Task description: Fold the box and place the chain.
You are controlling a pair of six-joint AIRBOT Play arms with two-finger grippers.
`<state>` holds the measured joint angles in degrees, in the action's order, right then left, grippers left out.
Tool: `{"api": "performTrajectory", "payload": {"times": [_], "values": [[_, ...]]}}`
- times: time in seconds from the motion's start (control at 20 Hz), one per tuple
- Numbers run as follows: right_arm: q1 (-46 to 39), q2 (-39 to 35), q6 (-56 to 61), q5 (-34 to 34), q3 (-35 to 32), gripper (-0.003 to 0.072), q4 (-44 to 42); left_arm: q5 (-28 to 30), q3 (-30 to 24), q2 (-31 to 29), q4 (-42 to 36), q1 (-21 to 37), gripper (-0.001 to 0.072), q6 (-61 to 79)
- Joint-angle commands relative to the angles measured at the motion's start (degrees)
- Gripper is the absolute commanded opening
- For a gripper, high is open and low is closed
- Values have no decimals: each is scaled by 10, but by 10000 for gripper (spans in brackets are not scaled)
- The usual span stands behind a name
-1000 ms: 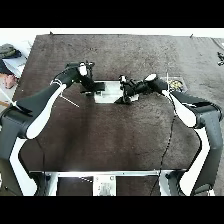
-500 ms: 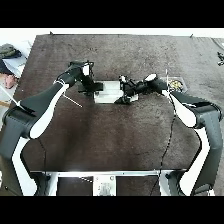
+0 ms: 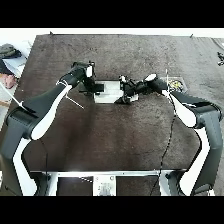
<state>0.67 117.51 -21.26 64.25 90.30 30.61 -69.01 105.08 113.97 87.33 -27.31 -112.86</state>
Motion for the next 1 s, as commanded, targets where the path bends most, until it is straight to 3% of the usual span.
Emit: {"api": "performTrajectory", "payload": {"times": [0.0, 0.25, 0.35, 0.85, 0.9, 0.95], "values": [[0, 0, 0, 0, 0, 235, 0, -20, 22, 14, 10, -3, 349, -13], [0, 0, 0, 0, 0, 235, 0, -82, 83, 43, 53, -11, 346, -58], [0, 0, 0, 0, 0, 235, 0, -87, 83, 43, 59, -14, 214, -68], [0, 0, 0, 0, 0, 235, 0, -90, 85, 58, 51, -15, 215, -67], [0, 0, 0, 0, 0, 236, 0, -90, 85, 58, 53, -15, 199, -67], [0, 0, 0, 0, 0, 235, 0, -90, 85, 58, 54, -15, 124, -67]]}}
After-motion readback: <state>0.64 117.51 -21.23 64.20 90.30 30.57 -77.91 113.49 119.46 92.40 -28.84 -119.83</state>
